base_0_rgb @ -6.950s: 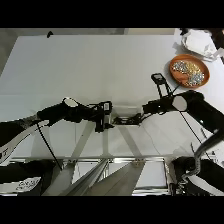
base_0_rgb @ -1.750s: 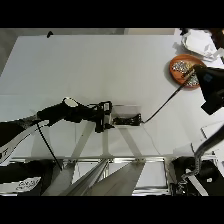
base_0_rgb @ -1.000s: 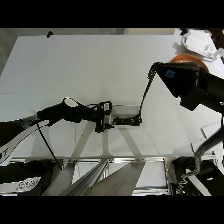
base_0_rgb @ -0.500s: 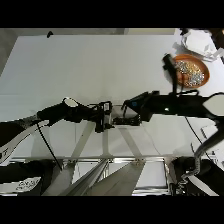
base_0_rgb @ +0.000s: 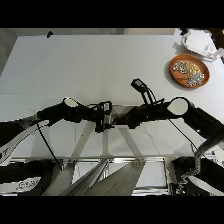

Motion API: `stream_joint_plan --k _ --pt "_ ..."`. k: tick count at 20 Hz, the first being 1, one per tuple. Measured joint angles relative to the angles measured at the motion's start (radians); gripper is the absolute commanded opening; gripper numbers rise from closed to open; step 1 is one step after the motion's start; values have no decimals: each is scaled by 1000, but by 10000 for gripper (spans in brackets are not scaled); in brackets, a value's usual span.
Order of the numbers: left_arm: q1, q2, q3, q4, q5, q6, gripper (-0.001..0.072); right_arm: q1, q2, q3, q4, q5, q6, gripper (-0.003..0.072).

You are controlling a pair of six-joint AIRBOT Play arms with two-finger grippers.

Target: Fold the box and place the chain.

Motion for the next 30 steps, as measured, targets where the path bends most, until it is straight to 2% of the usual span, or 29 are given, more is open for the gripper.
stream_joint_plan --k 3,7,10,13,15,17,20,24,30 --pt "0 0 0 0 0 0 325 3 -8 0 -83 -15 60 320" --pt "0 0 0 0 0 0 325 -48 72 7 -144 6 97 288" --pt "0 0 0 0 0 0 325 -111 162 9 -210 93 83 290" --pt "0 0 0 0 0 0 325 -175 199 -1 -317 215 26 290" --pt "0 0 0 0 0 0 325 -208 195 -24 -389 259 -66 330" --pt "0 0 0 0 0 0 325 -228 173 -52 -443 259 -230 423" --pt "0 0 0 0 0 0 325 -242 120 -76 -462 190 -492 423" --pt "0 0 0 0 0 0 325 -248 40 -87 -395 91 -752 423" --pt "0 0 0 0 0 0 325 -249 -23 -90 -254 22 -967 416"
